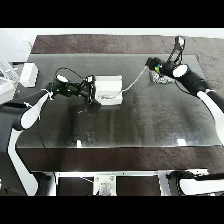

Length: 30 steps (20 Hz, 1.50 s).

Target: Fold the box and place the chain.

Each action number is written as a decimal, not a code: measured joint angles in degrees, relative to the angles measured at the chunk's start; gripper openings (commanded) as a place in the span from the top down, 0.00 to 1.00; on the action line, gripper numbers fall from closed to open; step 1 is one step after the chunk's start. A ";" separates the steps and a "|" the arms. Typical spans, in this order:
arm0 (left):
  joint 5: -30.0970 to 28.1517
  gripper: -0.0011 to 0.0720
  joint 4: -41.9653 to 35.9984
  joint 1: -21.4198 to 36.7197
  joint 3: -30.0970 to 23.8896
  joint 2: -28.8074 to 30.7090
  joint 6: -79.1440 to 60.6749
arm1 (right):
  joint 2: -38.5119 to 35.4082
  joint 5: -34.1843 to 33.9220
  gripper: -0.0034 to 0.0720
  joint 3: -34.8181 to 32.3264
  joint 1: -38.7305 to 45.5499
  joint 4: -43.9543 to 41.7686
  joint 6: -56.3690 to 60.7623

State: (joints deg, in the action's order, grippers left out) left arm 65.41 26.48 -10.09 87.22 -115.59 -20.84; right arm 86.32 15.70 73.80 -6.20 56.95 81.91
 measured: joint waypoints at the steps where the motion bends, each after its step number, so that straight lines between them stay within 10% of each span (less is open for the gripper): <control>1: 0.00 0.26 0.00 0.00 0.00 0.00 0.00 | -2.38 -0.13 0.95 0.00 -1.03 1.11 -0.02; 12: 0.00 0.26 0.02 0.02 0.00 0.00 0.00 | -21.05 -4.00 0.95 0.74 -15.74 14.32 -0.07; 30: 0.00 0.26 0.02 0.00 0.00 0.00 0.00 | -19.30 -2.71 0.95 -1.97 -24.68 16.17 0.96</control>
State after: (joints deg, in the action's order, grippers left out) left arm 65.41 26.50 -10.09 87.22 -115.59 -20.84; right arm 67.02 12.99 71.83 -30.87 73.12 82.87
